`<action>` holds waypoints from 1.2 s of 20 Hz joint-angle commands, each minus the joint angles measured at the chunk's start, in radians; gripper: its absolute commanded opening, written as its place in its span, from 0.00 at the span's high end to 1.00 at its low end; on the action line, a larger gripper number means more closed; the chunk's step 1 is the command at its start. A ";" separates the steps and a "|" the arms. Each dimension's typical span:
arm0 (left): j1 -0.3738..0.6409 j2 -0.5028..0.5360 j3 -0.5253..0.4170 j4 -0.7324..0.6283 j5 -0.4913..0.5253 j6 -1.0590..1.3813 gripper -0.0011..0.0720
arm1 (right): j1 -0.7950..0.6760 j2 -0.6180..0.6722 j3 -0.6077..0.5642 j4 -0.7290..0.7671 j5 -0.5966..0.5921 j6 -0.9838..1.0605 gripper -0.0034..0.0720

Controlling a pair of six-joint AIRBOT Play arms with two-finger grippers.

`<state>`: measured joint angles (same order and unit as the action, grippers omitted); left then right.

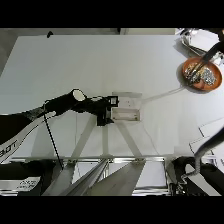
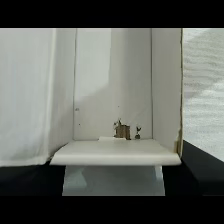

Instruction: Fold the box and place the chain.

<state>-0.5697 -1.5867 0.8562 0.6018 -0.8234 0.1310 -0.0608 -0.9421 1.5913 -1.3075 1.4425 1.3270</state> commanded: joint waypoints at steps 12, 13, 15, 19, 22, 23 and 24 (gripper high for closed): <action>0.001 0.001 -0.001 0.000 0.000 0.000 0.64 | 0.448 0.049 -0.047 0.111 0.016 0.056 0.95; 0.001 0.001 -0.001 0.000 0.000 0.000 0.64 | 0.476 0.039 -0.067 0.110 -0.004 0.057 0.95; 0.001 0.001 -0.001 0.000 0.000 0.000 0.64 | 0.525 0.027 -0.116 0.101 -0.064 0.057 0.95; 0.001 0.001 -0.001 0.000 0.000 0.000 0.64 | 0.588 0.000 -0.238 0.097 -0.171 0.057 0.95; 0.001 0.001 -0.001 0.000 0.000 0.000 0.64 | 0.604 -0.021 -0.351 0.092 -0.226 0.057 0.95; 0.001 0.001 -0.001 0.000 0.000 0.000 0.64 | 0.604 -0.023 -0.394 0.091 -0.252 0.061 0.95; 0.001 0.001 -0.001 0.000 0.000 0.000 0.64 | 0.604 -0.023 -0.443 0.088 -0.283 0.062 0.95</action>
<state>-0.5697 -1.5867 0.8558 0.6018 -0.8234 0.1307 0.5297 -0.9546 1.2572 -1.2133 1.2419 1.3842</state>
